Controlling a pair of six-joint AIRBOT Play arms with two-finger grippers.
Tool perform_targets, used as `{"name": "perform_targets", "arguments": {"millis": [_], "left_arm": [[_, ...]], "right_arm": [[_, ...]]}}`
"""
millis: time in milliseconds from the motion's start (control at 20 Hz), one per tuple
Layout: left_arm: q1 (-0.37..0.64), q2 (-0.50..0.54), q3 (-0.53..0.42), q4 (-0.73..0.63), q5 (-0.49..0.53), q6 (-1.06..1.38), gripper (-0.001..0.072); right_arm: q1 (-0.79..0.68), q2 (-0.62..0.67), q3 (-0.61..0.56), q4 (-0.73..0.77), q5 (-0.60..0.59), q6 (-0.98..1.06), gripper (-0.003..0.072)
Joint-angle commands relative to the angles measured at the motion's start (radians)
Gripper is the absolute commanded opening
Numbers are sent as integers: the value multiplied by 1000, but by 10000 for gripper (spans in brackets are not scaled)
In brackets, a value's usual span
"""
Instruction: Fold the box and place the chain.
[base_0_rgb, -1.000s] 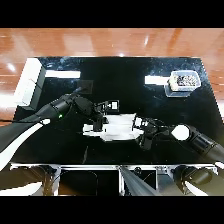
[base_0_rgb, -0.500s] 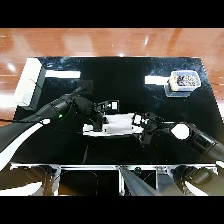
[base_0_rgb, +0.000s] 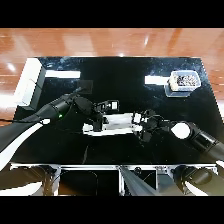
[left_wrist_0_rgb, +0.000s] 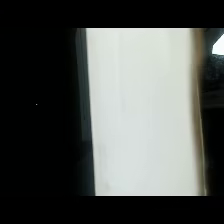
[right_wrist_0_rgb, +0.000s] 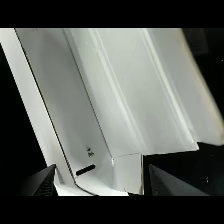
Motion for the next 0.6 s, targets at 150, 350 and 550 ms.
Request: {"name": "perform_targets", "arguments": {"millis": [150,350,550], "left_arm": [[1,0,0,0,0,1,24],[1,0,0,0,0,1,24],[1,0,0,0,0,1,24]], "right_arm": [[1,1,11,8,-4,-3,708],[1,-1,22,8,2,-3,709],[-8,-10,22,80,-13,-74,707]]}}
